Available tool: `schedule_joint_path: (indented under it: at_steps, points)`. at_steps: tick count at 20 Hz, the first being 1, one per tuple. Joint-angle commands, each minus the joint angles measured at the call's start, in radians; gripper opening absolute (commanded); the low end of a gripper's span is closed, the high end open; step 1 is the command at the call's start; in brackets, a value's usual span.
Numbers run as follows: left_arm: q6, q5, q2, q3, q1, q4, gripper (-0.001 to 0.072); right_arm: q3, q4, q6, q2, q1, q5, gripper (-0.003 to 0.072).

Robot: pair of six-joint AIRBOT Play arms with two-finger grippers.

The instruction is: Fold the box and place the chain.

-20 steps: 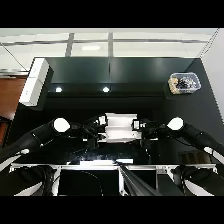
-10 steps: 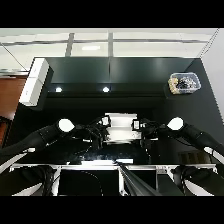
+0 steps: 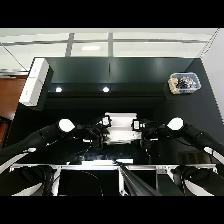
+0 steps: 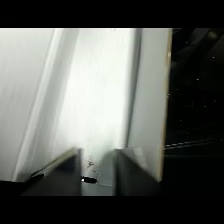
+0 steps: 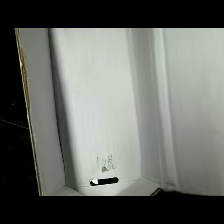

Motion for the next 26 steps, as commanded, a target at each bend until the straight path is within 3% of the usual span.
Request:
schedule_joint_path:
  at_steps: [1,4,8,11,14,17,23,26]
  points:
    - [-0.091,-0.038,0.027,0.006,0.037,0.043,0.0026,0.0,-0.001,-0.001,-0.001,0.001,0.0,0.0407]
    - [-0.383,-0.116,0.121,0.006,0.164,0.216,0.0025,0.0,-0.002,-0.001,-0.001,0.001,0.0,0.0407]
    - [-0.996,-0.22,0.211,0.0,0.463,0.52,0.0026,0.0,-0.001,-0.001,-0.001,0.001,0.001,0.0407]
    - [-1.318,-0.328,0.195,-0.058,0.714,0.481,0.0026,0.0,-0.001,-0.001,-0.001,0.001,0.0,0.0407]
    - [-1.284,-0.43,0.153,-0.129,0.846,0.361,0.0026,0.0,-0.001,-0.001,-0.001,0.001,0.001,0.0407]
    - [-1.199,-0.451,0.084,-0.166,0.817,0.241,0.0026,0.0,-0.001,-0.001,-0.001,0.001,0.001,0.0407]
    - [-0.929,-0.417,-0.104,-0.136,0.553,-0.088,0.0025,0.0,-0.001,-0.001,-0.001,0.001,0.001,0.0407]
    - [-0.904,-0.414,-0.165,-0.084,0.465,-0.118,0.0026,0.0,-0.001,-0.001,-0.001,0.001,0.001,0.0407]
